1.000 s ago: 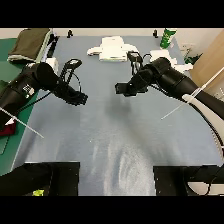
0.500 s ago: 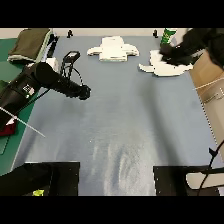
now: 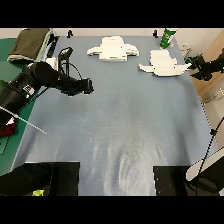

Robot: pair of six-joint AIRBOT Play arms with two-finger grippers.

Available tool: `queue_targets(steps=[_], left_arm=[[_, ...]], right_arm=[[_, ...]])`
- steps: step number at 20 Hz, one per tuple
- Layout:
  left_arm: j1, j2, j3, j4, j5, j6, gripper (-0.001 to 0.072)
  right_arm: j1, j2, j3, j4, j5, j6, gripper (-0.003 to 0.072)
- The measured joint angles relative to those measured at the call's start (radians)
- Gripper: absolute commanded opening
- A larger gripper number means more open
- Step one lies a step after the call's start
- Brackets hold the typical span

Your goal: Fold the box.

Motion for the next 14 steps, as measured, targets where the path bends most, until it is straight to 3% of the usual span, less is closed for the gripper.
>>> queue_targets(steps=[5,9,10,12,13,14], left_arm=[[0.000,0.000,0.000,-0.086,0.005,-0.049,0.0571],[0.000,0.000,0.000,-0.154,0.003,-0.059,0.0572],[0.000,0.000,0.000,-0.163,0.003,-0.060,0.0571],[0.000,0.000,0.000,-0.182,0.002,-0.062,0.0571],[0.000,0.000,0.000,-0.187,0.002,-0.063,0.0572],[0.001,0.000,0.000,-0.192,0.002,-0.063,0.0572]], right_arm=[[-0.006,-0.169,0.135,0.113,0.029,-0.048,0.0445],[0.006,-0.232,0.178,0.143,0.082,-0.080,0.0424],[0.006,-0.241,0.182,0.145,0.094,-0.086,0.0307],[0.011,-0.254,0.187,0.152,0.107,-0.100,0.0288],[0.017,-0.257,0.189,0.171,0.107,-0.117,0.0202],[0.023,-0.260,0.191,0.188,0.105,-0.137,0.0042]])
